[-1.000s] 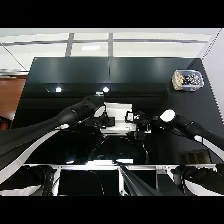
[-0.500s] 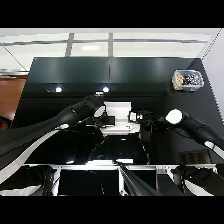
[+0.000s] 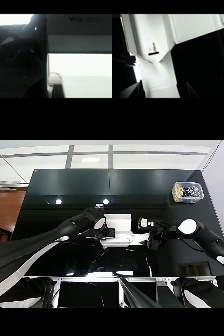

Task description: Fold the box and place the chain.

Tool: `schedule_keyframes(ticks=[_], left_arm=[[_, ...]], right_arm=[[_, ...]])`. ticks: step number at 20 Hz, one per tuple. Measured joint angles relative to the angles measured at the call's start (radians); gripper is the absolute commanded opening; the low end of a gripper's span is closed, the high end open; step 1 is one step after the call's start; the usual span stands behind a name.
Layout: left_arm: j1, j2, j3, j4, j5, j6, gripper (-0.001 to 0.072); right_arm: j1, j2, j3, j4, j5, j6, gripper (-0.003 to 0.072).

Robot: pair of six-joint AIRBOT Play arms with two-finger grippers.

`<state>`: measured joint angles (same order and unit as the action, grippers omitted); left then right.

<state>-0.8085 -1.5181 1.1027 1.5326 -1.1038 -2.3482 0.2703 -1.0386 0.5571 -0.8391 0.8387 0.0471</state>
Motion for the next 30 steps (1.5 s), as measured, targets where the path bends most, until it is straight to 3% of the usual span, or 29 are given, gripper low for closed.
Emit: schedule_keyframes(ticks=[5, 11, 12, 14, 15, 17, 18, 19, 30], left_arm=[[0.000, 0.000, 0.000, -0.001, -0.003, 0.000, 0.0027], [0.000, 0.000, 0.000, -0.004, -0.004, 0.001, 0.0027], [0.000, 0.000, 0.000, -0.003, -0.004, 0.001, 0.0027], [0.000, 0.000, 0.000, -0.003, -0.005, 0.002, 0.0027], [0.000, 0.000, 0.000, -0.003, -0.005, 0.003, 0.0027], [0.000, 0.000, 0.000, -0.002, -0.005, 0.004, 0.0027], [0.000, 0.000, 0.000, -0.001, -0.005, 0.004, 0.0027], [0.000, 0.000, 0.000, -0.001, -0.005, 0.004, 0.0027], [0.000, 0.000, 0.000, 0.003, -0.006, 0.005, 0.0027]], right_arm=[[-0.005, -0.013, -0.015, 0.005, 0.000, -0.070, 0.0720], [0.035, -0.042, -0.019, 0.134, -0.021, -0.200, 0.0715], [0.049, -0.048, -0.019, 0.143, -0.027, -0.213, 0.0605], [0.073, -0.063, -0.019, 0.159, -0.049, -0.239, 0.0572], [0.080, -0.069, -0.019, 0.162, -0.057, -0.250, 0.0482], [0.090, -0.077, -0.019, 0.171, -0.068, -0.265, 0.0436], [0.093, -0.081, -0.019, 0.178, -0.070, -0.273, 0.0285], [0.095, -0.083, -0.019, 0.185, -0.073, -0.276, 0.0260], [0.169, -0.116, -0.021, 0.348, -0.167, -0.286, 0.0261]])
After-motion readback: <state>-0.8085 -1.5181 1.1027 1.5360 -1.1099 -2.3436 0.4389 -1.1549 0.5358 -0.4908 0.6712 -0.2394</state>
